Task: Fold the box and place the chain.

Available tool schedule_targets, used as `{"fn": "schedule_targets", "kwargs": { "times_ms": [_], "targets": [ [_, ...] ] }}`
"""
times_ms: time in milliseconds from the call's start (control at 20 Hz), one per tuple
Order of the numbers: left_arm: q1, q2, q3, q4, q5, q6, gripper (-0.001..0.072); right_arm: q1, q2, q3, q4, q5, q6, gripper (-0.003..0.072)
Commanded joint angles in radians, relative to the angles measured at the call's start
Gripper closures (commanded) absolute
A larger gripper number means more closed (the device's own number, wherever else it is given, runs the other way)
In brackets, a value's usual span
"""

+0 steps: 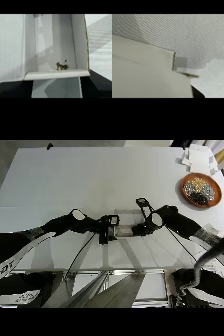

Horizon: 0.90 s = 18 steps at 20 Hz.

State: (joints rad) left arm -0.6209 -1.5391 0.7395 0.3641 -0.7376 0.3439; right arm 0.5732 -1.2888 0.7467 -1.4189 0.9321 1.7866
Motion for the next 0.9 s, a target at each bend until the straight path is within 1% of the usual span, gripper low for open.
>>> {"fn": "schedule_targets", "kwargs": {
  "times_ms": [0,50,200,250,300,450,750,800,850],
  "targets": [
    [0.000,0.001,0.000,0.003,0.000,0.004,0.0437,0.001,0.000,0.001,0.000,-0.002,-0.004,0.0570],
    [0.000,0.001,0.000,0.003,0.000,0.004,0.0437,0.001,0.001,0.001,0.000,-0.002,-0.003,0.0463],
    [0.000,0.001,0.000,0.003,0.000,0.004,0.0437,0.001,0.003,0.011,-0.011,0.001,0.003,0.0452],
    [0.000,0.001,0.000,0.003,0.000,0.004,0.0437,0.001,0.003,0.020,-0.033,0.013,0.035,0.0420],
    [0.000,0.001,0.000,0.003,0.000,0.004,0.0437,0.001,0.003,0.031,-0.068,0.030,0.067,0.0367],
    [0.000,0.001,0.000,0.003,0.000,0.004,0.0437,0.001,0.002,0.060,-0.140,0.064,0.075,0.0364],
    [0.000,0.001,0.000,0.003,0.000,0.004,0.0437,0.001,-0.010,0.063,-0.140,0.063,0.102,0.0371],
    [0.000,0.001,0.000,0.003,0.000,0.004,0.0437,0.001,-0.011,0.063,-0.140,0.063,0.102,0.0397],
    [0.000,0.001,0.000,0.003,0.001,0.004,0.0437,0.001,-0.014,0.063,-0.140,0.064,0.102,0.0399]
  ]
}}
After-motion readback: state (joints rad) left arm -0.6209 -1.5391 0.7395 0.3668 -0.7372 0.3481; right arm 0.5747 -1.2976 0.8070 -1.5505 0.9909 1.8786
